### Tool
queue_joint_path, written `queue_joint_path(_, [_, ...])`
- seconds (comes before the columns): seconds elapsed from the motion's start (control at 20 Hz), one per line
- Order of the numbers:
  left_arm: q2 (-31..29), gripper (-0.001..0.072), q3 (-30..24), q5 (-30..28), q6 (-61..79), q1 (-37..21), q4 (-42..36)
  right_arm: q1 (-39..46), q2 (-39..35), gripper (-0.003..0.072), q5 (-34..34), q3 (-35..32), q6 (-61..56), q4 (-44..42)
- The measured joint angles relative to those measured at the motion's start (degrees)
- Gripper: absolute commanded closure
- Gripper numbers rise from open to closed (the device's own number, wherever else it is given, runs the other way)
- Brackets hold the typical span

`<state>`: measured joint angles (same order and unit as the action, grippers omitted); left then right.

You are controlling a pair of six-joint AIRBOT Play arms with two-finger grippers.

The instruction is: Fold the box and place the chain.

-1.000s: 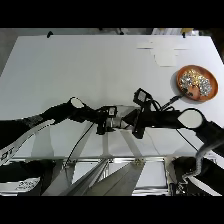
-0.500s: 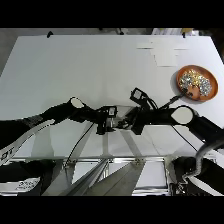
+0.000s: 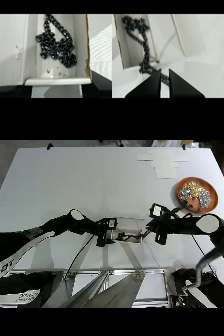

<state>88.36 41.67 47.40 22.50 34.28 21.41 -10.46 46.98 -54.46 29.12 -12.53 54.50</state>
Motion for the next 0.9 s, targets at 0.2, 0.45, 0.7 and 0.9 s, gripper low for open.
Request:
queue_joint_path(0.2, [0.00,0.0350,0.00,0.00,0.00,0.00,0.00,1.77,2.73,0.0499,2.12,-3.87,9.18,1.01])
queue_joint_path(0.45, [0.00,0.0350,0.00,0.00,0.00,0.00,0.02,2.32,7.69,0.0502,3.13,-5.73,22.56,-4.07])
queue_joint_path(0.7, [0.00,0.0350,0.00,0.00,0.00,0.00,0.02,2.32,11.78,0.0522,3.41,-6.10,30.69,-8.48])
queue_joint_path(0.9, [0.00,0.0350,0.00,0.00,-0.02,0.00,0.00,1.16,14.05,0.0578,4.15,-6.14,33.03,-9.70])
